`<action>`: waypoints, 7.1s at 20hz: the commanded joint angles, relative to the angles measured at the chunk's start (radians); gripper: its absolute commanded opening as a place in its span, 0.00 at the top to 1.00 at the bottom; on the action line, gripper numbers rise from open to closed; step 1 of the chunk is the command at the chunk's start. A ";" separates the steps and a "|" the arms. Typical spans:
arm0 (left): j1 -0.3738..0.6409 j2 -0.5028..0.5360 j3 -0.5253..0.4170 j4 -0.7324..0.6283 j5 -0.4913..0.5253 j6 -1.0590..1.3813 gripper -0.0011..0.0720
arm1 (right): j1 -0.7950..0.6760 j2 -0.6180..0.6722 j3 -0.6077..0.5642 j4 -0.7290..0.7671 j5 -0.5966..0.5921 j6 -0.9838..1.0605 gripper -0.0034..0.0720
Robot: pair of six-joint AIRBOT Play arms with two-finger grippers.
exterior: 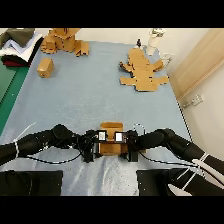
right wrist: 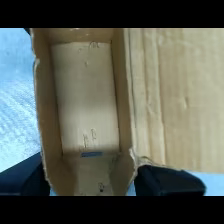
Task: Fold the box.
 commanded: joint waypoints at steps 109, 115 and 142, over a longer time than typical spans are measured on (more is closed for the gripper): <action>0.001 0.000 0.000 0.001 -0.006 -0.002 0.33 | 0.070 0.171 0.197 -1.060 -0.576 1.497 0.95; 0.001 0.000 0.000 0.000 -0.006 -0.002 0.33 | -0.097 0.153 0.142 -0.502 -0.468 1.548 0.95; 0.001 0.000 0.000 0.000 -0.006 -0.002 0.33 | -0.096 0.195 0.107 -0.090 -0.269 1.368 0.44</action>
